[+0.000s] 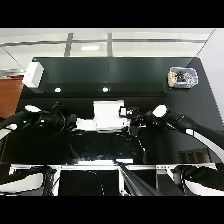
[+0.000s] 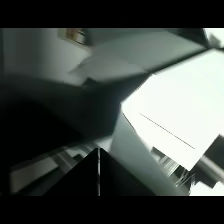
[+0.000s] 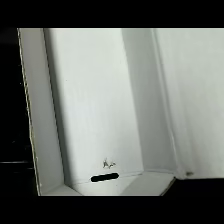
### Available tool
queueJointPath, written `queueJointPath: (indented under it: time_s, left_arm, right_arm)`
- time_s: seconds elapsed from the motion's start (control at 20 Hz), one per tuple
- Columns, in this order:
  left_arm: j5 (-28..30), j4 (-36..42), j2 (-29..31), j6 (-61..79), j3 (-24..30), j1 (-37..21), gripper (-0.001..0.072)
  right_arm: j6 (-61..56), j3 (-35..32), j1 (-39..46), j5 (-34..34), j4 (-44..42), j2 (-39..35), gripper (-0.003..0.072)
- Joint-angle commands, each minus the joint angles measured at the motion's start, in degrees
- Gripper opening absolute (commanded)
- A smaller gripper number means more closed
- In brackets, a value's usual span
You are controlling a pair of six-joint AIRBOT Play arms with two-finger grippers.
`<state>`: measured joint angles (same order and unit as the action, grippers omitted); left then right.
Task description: Fold the box and place the chain.
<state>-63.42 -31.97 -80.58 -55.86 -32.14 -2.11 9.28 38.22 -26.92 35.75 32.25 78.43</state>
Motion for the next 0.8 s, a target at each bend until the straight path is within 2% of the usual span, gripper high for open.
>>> queueJointPath:
  time_s: [0.0, 0.1, 0.15, 0.2, 0.25, 0.45, 0.6, 0.65, 0.7, 0.75]
  left_arm:
    - [-0.4, 1.4, -0.5, 3.6, -2.8, 3.8, 0.0029]
    - [-3.3, 1.4, -0.5, 5.0, -5.1, 3.5, 0.0056]
    - [-4.9, 1.4, -0.5, 5.1, -6.4, 3.3, 0.0242]
    - [-6.2, 1.4, -0.5, 5.1, -7.5, 3.2, 0.0527]
    - [-6.9, 1.4, -0.5, 5.1, -8.4, 3.2, 0.0696]
    - [-7.8, 1.4, -0.5, 4.5, -10.8, 4.0, 0.0702]
    - [-7.5, 1.3, -0.5, 3.3, -11.1, 6.9, 0.0699]
    - [-7.3, 1.4, -0.5, 2.3, -11.1, 8.1, 0.0678]
    - [-6.8, 1.4, -0.5, 0.9, -11.1, 9.2, 0.0610]
    - [-6.4, 1.4, -0.5, -0.1, -11.1, 10.1, 0.0491]
  right_arm:
    - [0.0, 0.0, 0.0, 0.0, 0.0, 0.0, 0.0227]
    - [0.0, 0.0, 0.0, 0.0, 0.0, 0.0, 0.0227]
    - [0.0, 0.0, 0.0, 0.0, 0.0, 0.0, 0.0227]
    - [0.0, 0.0, 0.0, 0.0, 0.0, 0.0, 0.0227]
    - [0.0, 0.0, 0.0, 0.0, 0.0, 0.0, 0.0227]
    - [0.0, 0.0, 0.0, 0.0, 0.0, 0.0, 0.0227]
    - [0.0, 0.0, 0.0, 0.0, 0.0, 0.0, 0.0227]
    - [0.0, 0.0, 0.0, 0.0, 0.0, 0.0, 0.0227]
    - [0.0, 0.0, 0.0, 0.0, 0.0, 0.0, 0.0227]
    - [0.0, 0.0, 0.0, 0.0, 0.0, 0.0, 0.0227]
